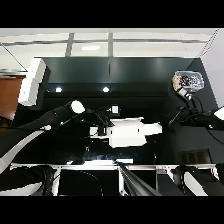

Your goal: Fold the box and place the chain.

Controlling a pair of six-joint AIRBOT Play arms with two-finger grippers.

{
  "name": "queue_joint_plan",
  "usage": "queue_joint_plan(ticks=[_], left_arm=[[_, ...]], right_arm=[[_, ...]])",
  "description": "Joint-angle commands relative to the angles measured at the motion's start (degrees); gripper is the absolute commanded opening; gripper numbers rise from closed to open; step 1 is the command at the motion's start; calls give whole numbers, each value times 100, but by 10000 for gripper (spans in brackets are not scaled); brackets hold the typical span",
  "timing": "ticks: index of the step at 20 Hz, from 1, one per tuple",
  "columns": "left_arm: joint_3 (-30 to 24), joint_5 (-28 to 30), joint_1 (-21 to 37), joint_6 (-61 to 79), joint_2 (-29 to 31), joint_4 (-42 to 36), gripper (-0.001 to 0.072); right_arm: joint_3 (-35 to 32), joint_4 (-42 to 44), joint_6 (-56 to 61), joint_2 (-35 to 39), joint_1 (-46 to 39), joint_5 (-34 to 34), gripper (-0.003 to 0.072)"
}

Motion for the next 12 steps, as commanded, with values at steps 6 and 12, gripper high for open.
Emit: queue_joint_plan(ticks=[6,12], left_arm=[[-37,-31,-42,282,-46,164,25],[-37,-11,-39,282,-46,168,25]], right_arm=[[-649,-243,-813,0,1056,-385,635],[-881,-372,-848,-2,1687,-321,635]])
